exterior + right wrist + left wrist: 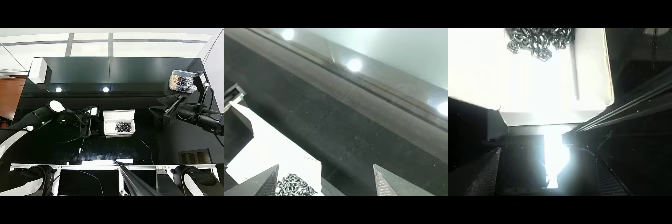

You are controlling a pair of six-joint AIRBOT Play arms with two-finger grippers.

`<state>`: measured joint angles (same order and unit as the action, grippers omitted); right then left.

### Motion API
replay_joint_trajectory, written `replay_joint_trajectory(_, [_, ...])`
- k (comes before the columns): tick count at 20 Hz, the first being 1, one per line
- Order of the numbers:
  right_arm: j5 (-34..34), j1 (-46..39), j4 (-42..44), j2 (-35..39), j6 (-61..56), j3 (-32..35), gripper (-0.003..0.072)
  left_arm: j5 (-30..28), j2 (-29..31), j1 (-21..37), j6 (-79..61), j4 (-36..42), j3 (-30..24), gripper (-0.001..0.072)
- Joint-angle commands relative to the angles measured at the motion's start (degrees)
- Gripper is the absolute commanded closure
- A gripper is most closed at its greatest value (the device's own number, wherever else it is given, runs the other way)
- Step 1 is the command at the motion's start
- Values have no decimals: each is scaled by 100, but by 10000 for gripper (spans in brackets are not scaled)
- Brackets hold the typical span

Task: Fold the box and place the chain.

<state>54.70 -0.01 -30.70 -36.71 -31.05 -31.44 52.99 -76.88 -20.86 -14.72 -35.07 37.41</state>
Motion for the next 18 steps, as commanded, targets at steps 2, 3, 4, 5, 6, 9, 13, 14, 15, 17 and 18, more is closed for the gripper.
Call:
replay_joint_trajectory(2, [-11, 0, -9, 4, -2, -4, -18, -4, -44, -114, -70, -13, 13, 5])
replay_joint_trajectory(3, [-13, 0, -9, 4, -2, -4, -18, -7, -44, -138, -70, 70, 13, 4])
replay_joint_trajectory(4, [-11, 0, -9, 4, 0, -4, -18, -15, -44, -144, -33, 238, 17, 4])
replay_joint_trajectory(5, [-11, 0, -20, 4, -2, -4, -18, -26, -44, -144, -24, 389, 26, 4])
replay_joint_trajectory(6, [-2, 0, -44, 4, -2, -4, -18, -26, -44, -146, -20, 472, 31, 5])
replay_joint_trajectory(9, [55, 0, -107, 4, -2, -4, -18, -39, -44, -186, -9, 614, 31, 5])
replay_joint_trajectory(13, [52, 0, -109, 4, -2, -4, -18, -197, -44, -256, 0, 710, 31, 5])
replay_joint_trajectory(14, [52, 0, -109, 4, -2, -4, -18, -249, -44, -284, 0, 715, 31, 5])
replay_joint_trajectory(15, [52, 0, -109, 4, -2, -4, -18, -313, -44, -319, 26, 728, 31, 5])
replay_joint_trajectory(17, [50, 0, -109, 4, -2, -4, -18, -337, -46, -391, 37, 750, 31, 5])
replay_joint_trajectory(18, [50, 0, -109, 4, -2, -4, -18, -332, -46, -420, 37, 752, 31, 5])
